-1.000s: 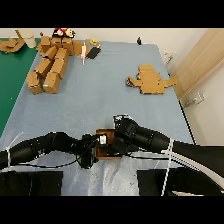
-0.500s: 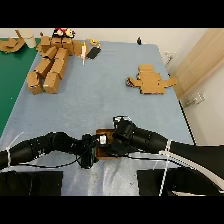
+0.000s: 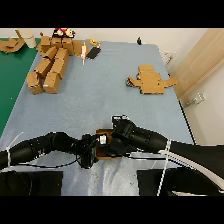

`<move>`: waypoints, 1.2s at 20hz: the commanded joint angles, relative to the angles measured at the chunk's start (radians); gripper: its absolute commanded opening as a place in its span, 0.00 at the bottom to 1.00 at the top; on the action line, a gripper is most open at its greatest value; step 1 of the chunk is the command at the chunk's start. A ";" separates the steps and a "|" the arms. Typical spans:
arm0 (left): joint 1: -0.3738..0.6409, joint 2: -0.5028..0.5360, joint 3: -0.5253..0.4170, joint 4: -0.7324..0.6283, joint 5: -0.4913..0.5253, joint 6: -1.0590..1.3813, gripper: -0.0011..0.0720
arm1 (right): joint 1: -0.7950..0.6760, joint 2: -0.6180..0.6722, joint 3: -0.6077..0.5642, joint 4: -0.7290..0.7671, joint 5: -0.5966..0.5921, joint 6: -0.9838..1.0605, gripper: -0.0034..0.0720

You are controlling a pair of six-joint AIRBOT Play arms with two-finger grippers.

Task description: Fold the box.

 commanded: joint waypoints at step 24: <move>0.001 0.000 0.000 0.000 0.000 0.001 0.72 | -0.427 0.399 -0.195 0.127 0.058 -0.291 0.05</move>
